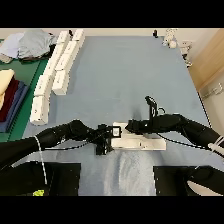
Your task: Fold the box.
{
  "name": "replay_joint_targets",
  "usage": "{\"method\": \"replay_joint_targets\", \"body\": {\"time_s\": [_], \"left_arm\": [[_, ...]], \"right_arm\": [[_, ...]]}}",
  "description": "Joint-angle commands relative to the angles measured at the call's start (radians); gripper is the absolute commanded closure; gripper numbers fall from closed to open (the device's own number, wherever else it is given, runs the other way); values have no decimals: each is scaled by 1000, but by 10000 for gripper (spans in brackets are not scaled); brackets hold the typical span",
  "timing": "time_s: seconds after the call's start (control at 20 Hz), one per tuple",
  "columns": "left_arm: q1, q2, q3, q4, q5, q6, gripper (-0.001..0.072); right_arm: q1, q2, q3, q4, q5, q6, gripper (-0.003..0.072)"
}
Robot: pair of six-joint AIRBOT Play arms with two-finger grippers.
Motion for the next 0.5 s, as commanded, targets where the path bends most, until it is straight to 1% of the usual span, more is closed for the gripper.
{"method": "replay_joint_targets", "body": {"time_s": [0.0,0.25,0.45], "left_arm": [[0,0,0,0,1,0,268],[0,0,0,0,1,0,268],[0,0,0,0,1,0,268]], "right_arm": [[17,-53,2,0,3,-24,443],[12,-3,5,-5,10,-51,443],[12,102,54,-87,-11,-51,443]]}}
